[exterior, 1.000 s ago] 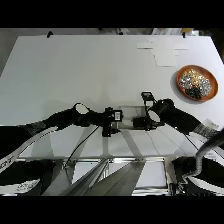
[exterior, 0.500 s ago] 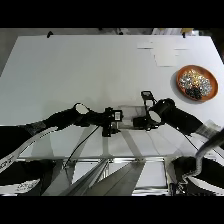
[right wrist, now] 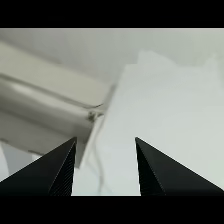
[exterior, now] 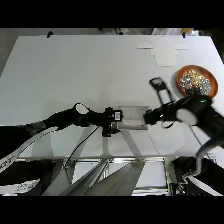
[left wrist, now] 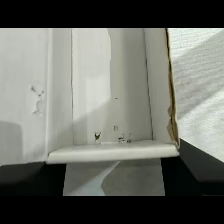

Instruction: Fold the box and place the chain.

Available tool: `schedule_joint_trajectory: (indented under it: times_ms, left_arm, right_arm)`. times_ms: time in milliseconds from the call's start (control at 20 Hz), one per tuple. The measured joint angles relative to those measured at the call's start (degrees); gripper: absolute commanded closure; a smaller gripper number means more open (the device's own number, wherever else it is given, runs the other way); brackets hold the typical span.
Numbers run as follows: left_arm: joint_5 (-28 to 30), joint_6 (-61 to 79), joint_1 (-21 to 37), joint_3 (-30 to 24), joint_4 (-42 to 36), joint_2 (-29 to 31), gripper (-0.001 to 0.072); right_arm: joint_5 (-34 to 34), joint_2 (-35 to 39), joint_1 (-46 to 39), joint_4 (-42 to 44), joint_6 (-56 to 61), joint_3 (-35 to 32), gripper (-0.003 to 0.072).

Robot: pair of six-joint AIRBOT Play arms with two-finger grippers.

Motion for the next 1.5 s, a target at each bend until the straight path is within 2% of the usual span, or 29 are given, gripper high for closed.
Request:
schedule_joint_trajectory:
  times_ms: [100,250,300,350,400,600,750,800,1000,1500]
  left_arm:
    - [0.0,0.0,0.0,0.0,0.0,0.0,0.0435]
    - [0.0,0.0,0.0,0.0,0.0,0.0,0.0435]
    - [0.0,0.0,0.0,0.0,0.0,0.0,0.0435]
    - [0.0,0.0,0.0,0.0,0.0,0.0,0.0435]
    - [0.0,0.0,0.0,0.0,0.0,0.0,0.0435]
    - [0.0,0.0,0.0,0.0,0.0,0.0,0.0435]
    - [0.0,0.0,0.0,0.0,0.0,0.0,0.0435]
    - [0.0,0.0,0.0,0.0,0.0,0.0,0.0435]
    - [0.0,0.0,0.0,0.0,0.0,0.0,0.0435]
    - [0.0,0.0,0.0,0.0,0.0,0.0,0.0435]
  right_arm:
    - [0.3,0.5,-7.5,-0.1,-4.5,4.2,0.0286]
    - [0.1,-3.2,-20.2,0.1,-11.0,10.9,0.0289]
    - [0.0,-5.4,-24.5,0.1,-12.9,13.1,0.0325]
    - [-0.1,-7.8,-28.3,0.2,-14.2,15.1,0.0415]
    - [-0.4,-10.5,-32.0,0.2,-15.5,17.0,0.0466]
    - [-2.1,-20.5,-42.6,0.4,-21.3,21.9,0.0470]
    - [-2.8,-26.8,-46.5,0.4,-26.7,23.2,0.0473]
    - [-3.1,-28.6,-47.2,0.3,-28.4,23.5,0.0519]
    - [-5.1,-33.7,-48.5,-0.3,-31.7,23.9,0.0519]
    - [-8.3,-39.2,-49.0,-3.4,-34.8,24.0,0.0507]
